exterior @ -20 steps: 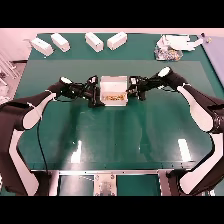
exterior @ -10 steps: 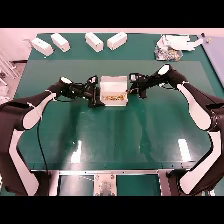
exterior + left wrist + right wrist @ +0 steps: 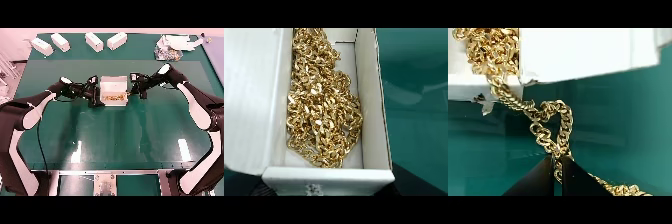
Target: Fold the box and place the chain.
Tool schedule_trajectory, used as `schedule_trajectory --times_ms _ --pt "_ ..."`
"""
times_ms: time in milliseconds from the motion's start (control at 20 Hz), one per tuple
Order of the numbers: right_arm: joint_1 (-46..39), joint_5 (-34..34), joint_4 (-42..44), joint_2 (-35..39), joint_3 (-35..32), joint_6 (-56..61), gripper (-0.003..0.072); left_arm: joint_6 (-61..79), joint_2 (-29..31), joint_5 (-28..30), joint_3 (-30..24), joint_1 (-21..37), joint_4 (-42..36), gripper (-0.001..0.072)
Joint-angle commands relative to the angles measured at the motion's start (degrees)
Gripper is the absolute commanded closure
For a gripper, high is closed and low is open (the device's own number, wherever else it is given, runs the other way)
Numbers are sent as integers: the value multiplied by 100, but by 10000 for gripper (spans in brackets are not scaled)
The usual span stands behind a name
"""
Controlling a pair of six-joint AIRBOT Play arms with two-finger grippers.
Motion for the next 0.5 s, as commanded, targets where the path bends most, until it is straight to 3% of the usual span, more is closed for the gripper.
schedule_trajectory --times_ms 0,450 --pt "7 28 2 7 72 184 679 2 0 0 0 2 2 341" --pt "0 55 291 610 380 691 679 4 0 2 0 2 2 341"
